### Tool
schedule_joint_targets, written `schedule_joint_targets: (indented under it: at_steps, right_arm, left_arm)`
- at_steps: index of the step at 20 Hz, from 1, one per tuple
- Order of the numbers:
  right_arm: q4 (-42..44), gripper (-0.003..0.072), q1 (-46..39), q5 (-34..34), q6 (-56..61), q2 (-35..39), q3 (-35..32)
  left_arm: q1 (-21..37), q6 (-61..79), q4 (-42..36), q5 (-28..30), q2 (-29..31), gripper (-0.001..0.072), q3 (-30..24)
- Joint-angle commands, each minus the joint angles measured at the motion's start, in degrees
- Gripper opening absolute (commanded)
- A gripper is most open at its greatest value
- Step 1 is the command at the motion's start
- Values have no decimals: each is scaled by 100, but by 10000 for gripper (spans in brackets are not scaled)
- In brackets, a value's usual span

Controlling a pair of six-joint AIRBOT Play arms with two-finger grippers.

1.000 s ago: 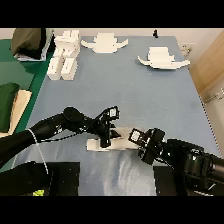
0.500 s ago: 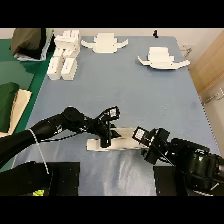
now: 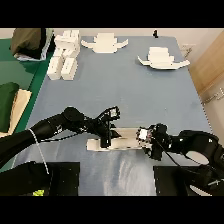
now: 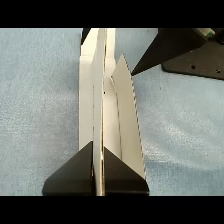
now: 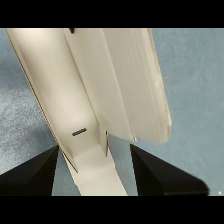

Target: Fold the box.

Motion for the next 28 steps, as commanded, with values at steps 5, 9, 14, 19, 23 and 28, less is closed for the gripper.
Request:
schedule_joint_targets:
  at_steps: [5, 9, 14, 19, 23, 28]
  right_arm:
    - [3853, 720, -2312, 214, -4437, -1189, 2]
    - [4081, 720, -2391, 214, -4725, -1672, 2]
    - [4083, 720, -2371, 361, -4723, -1729, -214]
    - [4107, 719, -2374, 155, -4682, -1709, -356]
    - [4236, 714, -2371, 177, -4555, -1429, -317]
    - [4229, 714, -2323, 236, -4577, -1519, -323]
  left_arm:
    - [-2, 2, 0, 4, -2, 17, -2]
    - [-2, 2, 0, 4, -2, 17, -2]
    - [-2, 2, 0, 4, -2, 17, -2]
    - [-2, 2, 0, 4, -2, 17, -2]
    - [-2, 2, 0, 4, -2, 17, -2]
    - [-2, 4, 0, 7, -2, 17, -2]
